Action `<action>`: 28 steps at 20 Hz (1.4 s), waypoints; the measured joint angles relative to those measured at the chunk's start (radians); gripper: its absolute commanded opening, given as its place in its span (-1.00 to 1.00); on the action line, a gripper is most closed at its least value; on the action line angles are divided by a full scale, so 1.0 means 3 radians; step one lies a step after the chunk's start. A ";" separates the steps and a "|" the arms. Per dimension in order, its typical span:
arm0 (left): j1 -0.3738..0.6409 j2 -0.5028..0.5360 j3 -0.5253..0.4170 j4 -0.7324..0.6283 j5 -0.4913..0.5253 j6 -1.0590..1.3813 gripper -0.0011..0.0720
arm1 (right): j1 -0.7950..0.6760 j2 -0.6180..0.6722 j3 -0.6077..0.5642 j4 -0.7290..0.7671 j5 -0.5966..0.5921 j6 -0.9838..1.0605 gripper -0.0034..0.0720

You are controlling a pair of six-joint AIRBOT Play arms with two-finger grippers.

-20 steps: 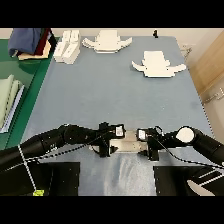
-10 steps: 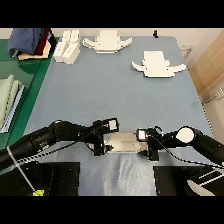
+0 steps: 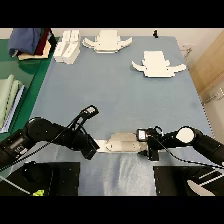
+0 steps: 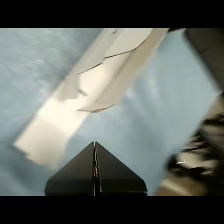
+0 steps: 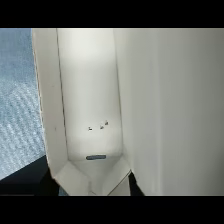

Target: Fold the box.

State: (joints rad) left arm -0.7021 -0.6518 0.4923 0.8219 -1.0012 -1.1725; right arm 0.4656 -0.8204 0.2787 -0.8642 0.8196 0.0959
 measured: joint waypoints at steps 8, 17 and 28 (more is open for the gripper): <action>0.0015 -0.0877 0.0216 -0.1504 0.0478 -0.0047 -0.93 | 0.0000 0.0000 0.0000 0.0000 0.0001 0.0000 0.42; 0.0017 -0.1378 0.0493 -0.1811 0.1011 -0.0045 -0.93 | 0.0000 -0.0001 0.0000 0.0001 0.0001 0.0005 0.42; 0.0266 -0.1839 0.0510 -0.1207 0.0816 -0.0587 -0.93 | 0.0000 -0.0001 0.0000 -0.0003 0.0001 0.0001 0.42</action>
